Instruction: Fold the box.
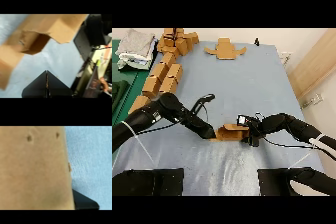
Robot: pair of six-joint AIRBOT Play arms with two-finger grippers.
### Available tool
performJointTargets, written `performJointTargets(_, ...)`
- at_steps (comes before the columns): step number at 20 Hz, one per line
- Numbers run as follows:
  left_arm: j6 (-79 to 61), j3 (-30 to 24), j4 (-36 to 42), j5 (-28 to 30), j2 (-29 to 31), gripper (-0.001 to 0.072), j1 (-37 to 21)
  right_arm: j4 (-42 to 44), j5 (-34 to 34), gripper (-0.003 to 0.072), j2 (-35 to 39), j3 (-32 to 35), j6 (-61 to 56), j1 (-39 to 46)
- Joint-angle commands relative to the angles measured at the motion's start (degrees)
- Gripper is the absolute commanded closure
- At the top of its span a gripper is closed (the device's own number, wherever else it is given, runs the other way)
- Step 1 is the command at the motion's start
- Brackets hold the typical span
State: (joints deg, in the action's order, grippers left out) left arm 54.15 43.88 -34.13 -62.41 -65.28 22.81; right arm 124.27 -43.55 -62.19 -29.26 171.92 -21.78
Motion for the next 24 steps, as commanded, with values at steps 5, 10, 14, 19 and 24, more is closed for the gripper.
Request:
performJointTargets(5,0.6,0.0,16.4,21.2,-6.1,0.0699,6.4,0.0,0.0,0.0087,0.0,0.0,0.0,0.0)
performJointTargets(10,-4.0,0.1,21.7,33.6,-6.4,0.0699,6.5,0.0,0.0,0.0087,0.0,0.0,0.0,0.0)
performJointTargets(14,-3.5,0.1,19.1,38.3,-6.6,0.0700,6.4,0.0,0.0,0.0087,0.0,0.0,0.0,0.0)
performJointTargets(19,9.0,1.2,8.1,32.6,-11.4,0.0701,6.4,0.0,0.0,0.0087,0.0,0.0,0.0,0.0)
performJointTargets(24,17.8,5.1,-2.6,27.4,-14.8,0.0701,6.4,0.0,0.0,0.0087,0.0,0.0,0.0,0.0)
